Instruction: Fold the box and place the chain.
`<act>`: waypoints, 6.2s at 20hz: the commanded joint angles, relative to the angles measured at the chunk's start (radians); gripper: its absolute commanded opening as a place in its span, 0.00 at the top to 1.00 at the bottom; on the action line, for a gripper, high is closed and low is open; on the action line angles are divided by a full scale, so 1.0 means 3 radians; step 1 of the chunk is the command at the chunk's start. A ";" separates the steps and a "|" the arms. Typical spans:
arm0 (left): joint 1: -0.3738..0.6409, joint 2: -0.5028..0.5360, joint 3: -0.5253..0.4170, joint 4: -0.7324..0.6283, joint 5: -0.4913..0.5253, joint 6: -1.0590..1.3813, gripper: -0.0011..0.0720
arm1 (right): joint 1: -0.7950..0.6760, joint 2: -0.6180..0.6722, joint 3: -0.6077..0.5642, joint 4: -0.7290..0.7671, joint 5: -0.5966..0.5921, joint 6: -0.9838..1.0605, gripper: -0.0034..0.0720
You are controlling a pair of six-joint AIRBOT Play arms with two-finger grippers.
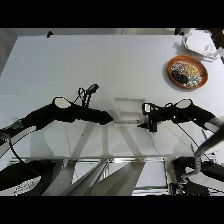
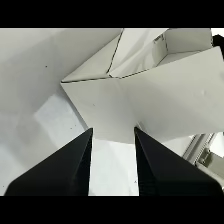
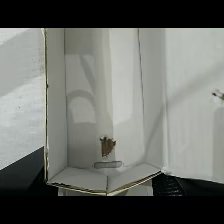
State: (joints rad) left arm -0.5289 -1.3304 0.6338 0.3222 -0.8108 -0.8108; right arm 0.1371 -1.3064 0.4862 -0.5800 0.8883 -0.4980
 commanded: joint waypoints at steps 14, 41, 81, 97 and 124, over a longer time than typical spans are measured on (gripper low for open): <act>-0.0011 0.0099 0.0029 0.0183 -0.0046 -0.0151 0.51 | 0.0003 -0.0001 0.0000 0.0004 -0.0006 0.0001 0.45; -0.0782 -0.0334 0.1170 0.2345 -0.0120 -0.3132 0.39 | 0.0003 -0.0001 0.0000 0.0004 -0.0006 0.0001 0.45; -0.1277 -0.1181 0.1994 0.3667 -0.1090 -0.5178 0.97 | 0.0003 -0.0001 0.0000 0.0004 -0.0005 0.0001 0.45; -0.1277 -0.1180 0.1994 0.3669 -0.1151 -0.5166 0.98 | 0.0003 -0.0001 0.0000 0.0004 -0.0006 0.0001 0.45; -0.0540 0.0858 0.1055 0.3213 -0.1194 0.0181 0.03 | 0.0003 -0.0001 0.0000 0.0004 -0.0005 0.0001 0.45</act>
State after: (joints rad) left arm -0.7467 -1.1938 1.0813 1.3865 -1.2682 -1.2274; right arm 0.1379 -1.3067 0.4858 -0.5793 0.8860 -0.4976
